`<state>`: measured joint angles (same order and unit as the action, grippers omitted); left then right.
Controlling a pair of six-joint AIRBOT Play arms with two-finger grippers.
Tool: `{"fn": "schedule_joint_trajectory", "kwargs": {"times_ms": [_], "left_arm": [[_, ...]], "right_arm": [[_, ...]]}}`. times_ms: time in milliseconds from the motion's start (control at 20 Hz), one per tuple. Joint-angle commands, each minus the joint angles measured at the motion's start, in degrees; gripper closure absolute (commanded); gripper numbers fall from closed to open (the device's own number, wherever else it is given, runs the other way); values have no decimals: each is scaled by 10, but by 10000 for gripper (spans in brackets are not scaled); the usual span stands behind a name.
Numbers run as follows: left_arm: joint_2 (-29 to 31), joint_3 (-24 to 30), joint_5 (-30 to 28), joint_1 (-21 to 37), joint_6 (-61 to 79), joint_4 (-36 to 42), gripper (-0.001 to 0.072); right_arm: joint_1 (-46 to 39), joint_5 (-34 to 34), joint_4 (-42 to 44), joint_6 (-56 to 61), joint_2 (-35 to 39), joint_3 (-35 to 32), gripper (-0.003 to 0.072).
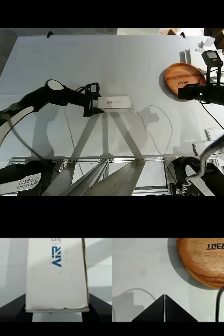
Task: Fold the box and place the chain.
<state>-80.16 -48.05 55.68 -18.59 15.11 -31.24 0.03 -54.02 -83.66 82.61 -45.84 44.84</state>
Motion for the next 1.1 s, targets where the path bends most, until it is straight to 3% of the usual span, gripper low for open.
{"fn": "schedule_joint_trajectory", "kwargs": {"times_ms": [0, 300, 400, 600, 850, 1050], "left_arm": [[107, -1, -2, 0, -133, -117, 698], [242, -1, -2, 1, -445, -507, 701], [261, -1, -13, 12, -563, -588, 702], [271, 0, -57, 97, -621, -533, 704], [271, 7, -128, 242, -621, -331, 705], [270, 68, -216, 328, -620, -228, 705]], "right_arm": [[0, 3, 2, 2, 0, 0, 677], [0, -8, 16, 1, 0, 0, 677], [0, -9, 19, 1, 0, 0, 677], [0, -9, 19, 1, 0, 0, 677], [0, 2, 41, 1, 0, 0, 677], [0, 3, 41, 1, 0, 0, 677]]}}
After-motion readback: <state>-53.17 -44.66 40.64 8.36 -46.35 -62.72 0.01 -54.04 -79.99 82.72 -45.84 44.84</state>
